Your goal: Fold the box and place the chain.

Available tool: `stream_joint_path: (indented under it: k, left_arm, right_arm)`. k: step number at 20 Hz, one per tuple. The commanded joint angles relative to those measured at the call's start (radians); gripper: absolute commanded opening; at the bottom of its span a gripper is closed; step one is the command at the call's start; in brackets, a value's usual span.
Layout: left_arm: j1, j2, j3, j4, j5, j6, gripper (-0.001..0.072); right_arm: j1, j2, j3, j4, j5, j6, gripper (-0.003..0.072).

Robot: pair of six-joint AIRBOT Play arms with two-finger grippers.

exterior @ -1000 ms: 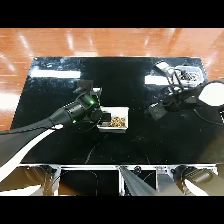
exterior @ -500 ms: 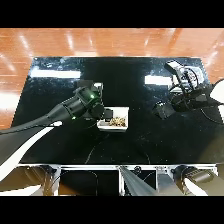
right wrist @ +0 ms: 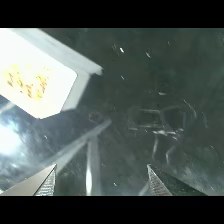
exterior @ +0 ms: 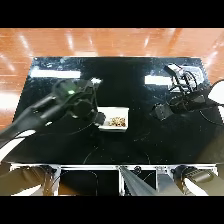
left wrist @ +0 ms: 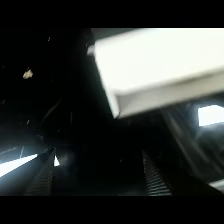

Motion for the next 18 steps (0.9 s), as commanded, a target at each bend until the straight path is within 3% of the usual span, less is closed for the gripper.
stream_joint_path:
  k: [1,5,8,11,14,18]
  left_arm:
    - [0.062,0.214,-0.155,-0.018,0.026,0.062,0.0631]
    - [0.317,0.547,-0.475,-0.314,-0.140,0.098,0.0631]
    - [0.477,0.686,-0.583,-0.450,-0.181,0.137,0.0631]
    - [0.561,0.694,-0.595,-0.462,-0.177,0.214,0.0631]
    - [0.605,0.650,-0.594,-0.461,-0.180,0.229,0.0631]
    - [0.618,0.599,-0.594,-0.462,-0.227,0.269,0.0631]
  right_arm:
    - [0.003,-0.071,0.054,0.053,-0.020,0.011,0.0715]
    - [0.029,-0.336,0.306,0.053,-0.025,-0.016,0.0715]
    - [0.068,-0.607,0.566,0.060,0.014,-0.093,0.0715]
    - [0.131,-0.801,0.716,0.127,0.123,-0.270,0.0715]
    - [0.167,-0.827,0.718,0.191,0.156,-0.369,0.0713]
    - [0.200,-0.826,0.718,0.238,0.313,-0.398,0.0707]
